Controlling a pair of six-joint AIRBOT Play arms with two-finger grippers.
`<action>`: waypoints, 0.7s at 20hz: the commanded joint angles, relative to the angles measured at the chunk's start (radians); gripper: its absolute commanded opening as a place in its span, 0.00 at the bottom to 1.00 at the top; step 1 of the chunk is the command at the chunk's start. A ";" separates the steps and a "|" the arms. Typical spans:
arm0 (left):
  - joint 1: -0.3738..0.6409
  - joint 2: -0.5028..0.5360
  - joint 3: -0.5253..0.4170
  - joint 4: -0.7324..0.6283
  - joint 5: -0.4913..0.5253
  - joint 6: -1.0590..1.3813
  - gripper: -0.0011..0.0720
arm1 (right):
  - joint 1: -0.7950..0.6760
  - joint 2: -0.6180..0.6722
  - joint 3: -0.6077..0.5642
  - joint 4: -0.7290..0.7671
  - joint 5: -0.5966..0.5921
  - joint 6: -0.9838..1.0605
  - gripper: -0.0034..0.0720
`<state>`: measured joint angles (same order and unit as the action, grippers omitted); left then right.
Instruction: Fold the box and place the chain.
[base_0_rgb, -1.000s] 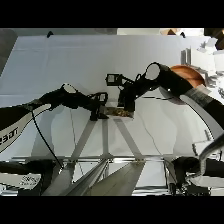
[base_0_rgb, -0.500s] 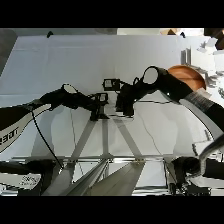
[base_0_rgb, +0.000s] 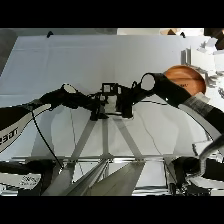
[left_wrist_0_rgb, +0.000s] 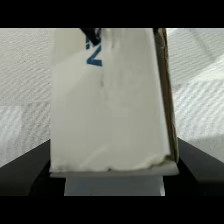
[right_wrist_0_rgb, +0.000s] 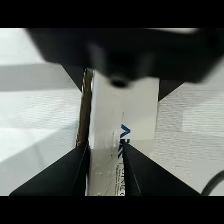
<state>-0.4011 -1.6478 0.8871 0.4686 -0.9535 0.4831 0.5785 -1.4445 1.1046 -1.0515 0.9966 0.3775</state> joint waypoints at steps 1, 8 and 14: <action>0.000 0.001 0.000 0.003 -0.004 0.002 0.55 | 0.031 0.028 -0.031 -0.045 -0.058 0.023 0.36; 0.000 0.001 0.000 0.003 -0.004 0.002 0.55 | 0.045 0.034 -0.101 -0.032 -0.070 0.113 0.67; 0.000 0.001 0.000 0.003 -0.004 0.002 0.55 | 0.043 0.140 -0.101 -0.031 -0.098 0.142 0.51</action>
<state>-0.4011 -1.6478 0.8871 0.4717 -0.9585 0.4866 0.6212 -1.3567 1.0073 -1.0863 0.9157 0.4965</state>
